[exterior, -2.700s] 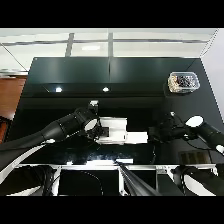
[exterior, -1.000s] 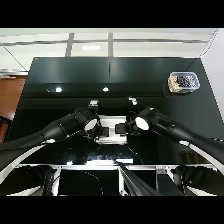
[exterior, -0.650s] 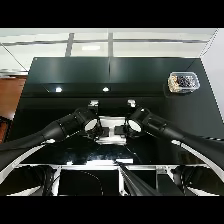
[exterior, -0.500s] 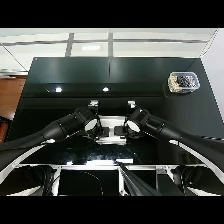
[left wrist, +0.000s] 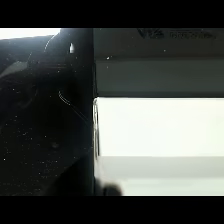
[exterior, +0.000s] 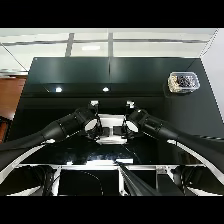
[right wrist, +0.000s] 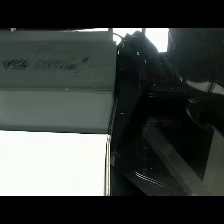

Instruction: Fold the box and place the chain.

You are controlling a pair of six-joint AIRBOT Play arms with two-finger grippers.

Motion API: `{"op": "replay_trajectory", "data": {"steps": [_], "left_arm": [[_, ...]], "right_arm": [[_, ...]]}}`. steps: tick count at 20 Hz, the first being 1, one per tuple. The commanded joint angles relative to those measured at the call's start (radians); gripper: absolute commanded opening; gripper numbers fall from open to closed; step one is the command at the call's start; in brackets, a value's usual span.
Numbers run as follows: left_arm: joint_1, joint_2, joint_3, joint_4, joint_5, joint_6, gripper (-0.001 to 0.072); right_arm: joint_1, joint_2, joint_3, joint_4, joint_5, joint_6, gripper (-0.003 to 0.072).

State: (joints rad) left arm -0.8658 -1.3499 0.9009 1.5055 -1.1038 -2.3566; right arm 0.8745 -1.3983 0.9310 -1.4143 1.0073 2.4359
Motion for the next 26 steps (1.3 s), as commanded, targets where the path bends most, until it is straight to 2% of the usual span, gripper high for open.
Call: {"op": "replay_trajectory", "data": {"steps": [1,3,4,5,6,7,9,10,11,12,15,18,21,23,24,26], "left_arm": [[0.001,0.0,0.0,0.001,-0.004,0.0,0.0028],[0.001,0.0,0.0,0.001,-0.003,0.0,0.0028],[0.001,0.0,0.0,0.0,-0.003,0.0,0.0028],[0.001,0.0,0.0,0.0,-0.004,0.0,0.0028],[0.001,0.0,0.0,0.001,-0.004,0.0,0.0028],[0.001,0.0,0.0,0.001,-0.004,0.0,0.0028],[0.001,0.0,0.0,0.001,-0.004,0.0,0.0028],[0.001,0.0,0.0,0.001,-0.004,0.0,0.0028],[0.001,0.0,0.0,0.0,-0.004,0.0,0.0028],[0.001,0.0,0.0,0.0,-0.004,0.0,0.0028],[0.001,0.0,0.0,0.001,-0.004,0.0,0.0028],[0.001,0.0,0.0,0.0,-0.005,0.0,0.0028],[0.001,0.0,0.0,0.001,-0.004,0.0,0.0028],[0.001,0.0,0.0,0.001,-0.004,0.0,0.0028],[0.001,0.0,0.0,0.001,-0.004,0.0,0.0028],[0.001,0.0,0.0,0.001,0.002,0.0,0.0028]], "right_arm": [[0.0,-0.001,0.001,0.008,-0.016,-0.006,0.001],[0.0,-0.001,0.001,0.008,-0.018,-0.011,0.0036],[0.0,-0.001,0.001,0.008,-0.018,-0.013,0.0098],[0.0,-0.001,0.001,0.008,-0.022,-0.013,0.0096],[0.0,-0.001,0.001,0.008,-0.024,-0.014,0.0032],[0.0,-0.001,0.001,0.008,-0.024,-0.019,0.0011],[0.0,-0.001,0.002,0.008,-0.024,-0.029,0.0013],[0.0,0.001,0.006,0.008,-0.019,-0.04,0.0039],[0.0,0.005,0.01,0.008,-0.013,-0.051,0.0181],[-0.003,0.011,0.016,0.006,0.003,-0.074,0.0277],[-0.018,0.071,0.021,0.008,0.041,-0.171,0.0276],[-0.068,0.21,0.023,0.002,0.122,-0.338,0.0276],[-0.161,0.385,0.022,-0.119,0.21,-0.488,0.0276],[-0.248,0.455,0.022,-0.327,0.243,-0.504,0.0275],[-0.301,0.461,0.022,-0.437,0.244,-0.504,0.0274],[-0.435,0.452,0.0,-0.555,0.146,-0.504,0.0274]]}}
